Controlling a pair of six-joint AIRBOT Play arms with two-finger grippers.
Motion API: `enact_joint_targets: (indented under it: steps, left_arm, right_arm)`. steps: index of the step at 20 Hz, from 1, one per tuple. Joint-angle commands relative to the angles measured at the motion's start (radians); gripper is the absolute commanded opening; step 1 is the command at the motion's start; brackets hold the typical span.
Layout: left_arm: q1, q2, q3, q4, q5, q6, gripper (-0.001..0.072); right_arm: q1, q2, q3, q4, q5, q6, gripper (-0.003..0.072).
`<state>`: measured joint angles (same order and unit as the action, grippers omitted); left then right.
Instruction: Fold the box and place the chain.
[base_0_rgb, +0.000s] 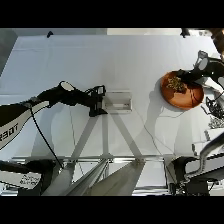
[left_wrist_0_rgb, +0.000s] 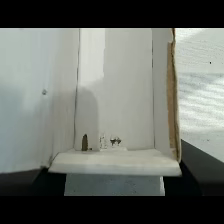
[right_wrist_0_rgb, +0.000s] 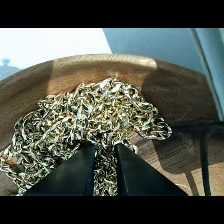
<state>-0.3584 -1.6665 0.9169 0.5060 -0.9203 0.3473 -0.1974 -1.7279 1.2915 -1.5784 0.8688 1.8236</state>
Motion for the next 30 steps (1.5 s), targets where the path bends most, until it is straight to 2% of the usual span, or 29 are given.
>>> enact_joint_targets:
  steps: [1,6,10,15,18,23,26,30]
  left_arm:
    - [-0.001,0.0,0.0,0.0,0.0,0.0,0.0257]
    - [-0.001,0.0,0.0,0.0,0.0,0.0,0.0257]
    - [-0.001,0.0,0.0,0.0,0.0,0.0,0.0257]
    - [-0.001,0.0,0.0,0.0,0.0,0.0,0.0257]
    - [-0.001,0.0,0.0,0.0,0.0,0.0,0.0257]
    - [-0.001,0.0,0.0,0.0,0.0,0.0,0.0257]
    - [-0.001,0.0,0.0,0.0,0.0,0.0,0.0257]
    - [-0.001,0.0,0.0,0.0,0.0,0.0,0.0257]
  right_arm:
    - [0.001,0.008,0.001,0.009,0.079,-0.055,0.0007]
    - [0.043,0.126,0.001,0.003,0.206,-0.235,0.0005]
    - [0.126,0.253,0.001,-0.043,0.323,-0.264,0.0005]
    - [0.284,0.4,0.0,-0.055,0.497,-0.284,0.0005]
    - [0.418,0.462,0.0,-0.053,0.549,-0.277,0.0005]
    - [0.664,0.493,0.0,-0.036,0.529,-0.225,0.0005]
    - [0.779,0.493,0.001,0.006,0.422,-0.201,0.0006]
    - [0.84,0.478,0.001,0.183,0.288,-0.206,0.0006]
